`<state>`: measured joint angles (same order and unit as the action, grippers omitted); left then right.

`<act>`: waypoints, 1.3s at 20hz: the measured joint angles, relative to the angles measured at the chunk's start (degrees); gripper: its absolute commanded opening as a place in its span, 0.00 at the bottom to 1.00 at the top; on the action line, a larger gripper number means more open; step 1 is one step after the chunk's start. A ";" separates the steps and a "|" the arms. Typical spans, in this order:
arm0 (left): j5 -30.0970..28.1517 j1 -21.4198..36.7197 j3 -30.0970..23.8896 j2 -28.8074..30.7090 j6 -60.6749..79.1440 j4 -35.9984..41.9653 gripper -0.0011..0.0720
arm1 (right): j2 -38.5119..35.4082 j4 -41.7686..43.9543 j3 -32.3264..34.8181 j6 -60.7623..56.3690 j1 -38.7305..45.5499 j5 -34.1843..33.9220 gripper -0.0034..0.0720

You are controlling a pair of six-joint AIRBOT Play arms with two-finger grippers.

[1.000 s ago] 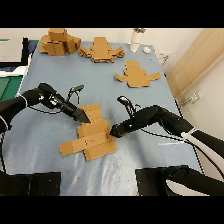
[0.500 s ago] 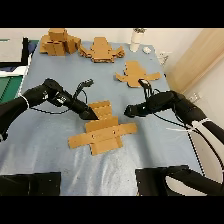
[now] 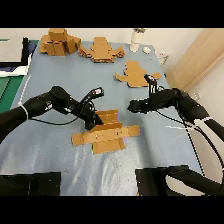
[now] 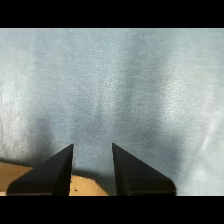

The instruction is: Fold the box.

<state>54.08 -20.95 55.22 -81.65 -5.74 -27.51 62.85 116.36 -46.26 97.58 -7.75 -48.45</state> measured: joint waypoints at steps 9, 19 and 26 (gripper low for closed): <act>-0.13 -0.83 -3.76 2.84 5.88 1.44 0.03 | 0.04 0.09 0.00 -0.26 -0.02 0.85 0.52; -4.90 -3.28 -6.67 2.38 6.78 1.31 0.03 | 0.04 0.59 0.00 -0.28 -0.04 1.05 0.52; -4.83 -3.67 -7.43 2.34 6.78 1.20 0.03 | 0.04 0.61 0.00 -0.28 -0.04 1.05 0.52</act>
<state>49.25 -24.62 47.79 -79.31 1.04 -26.30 62.89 116.97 -46.26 97.30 -7.79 -47.40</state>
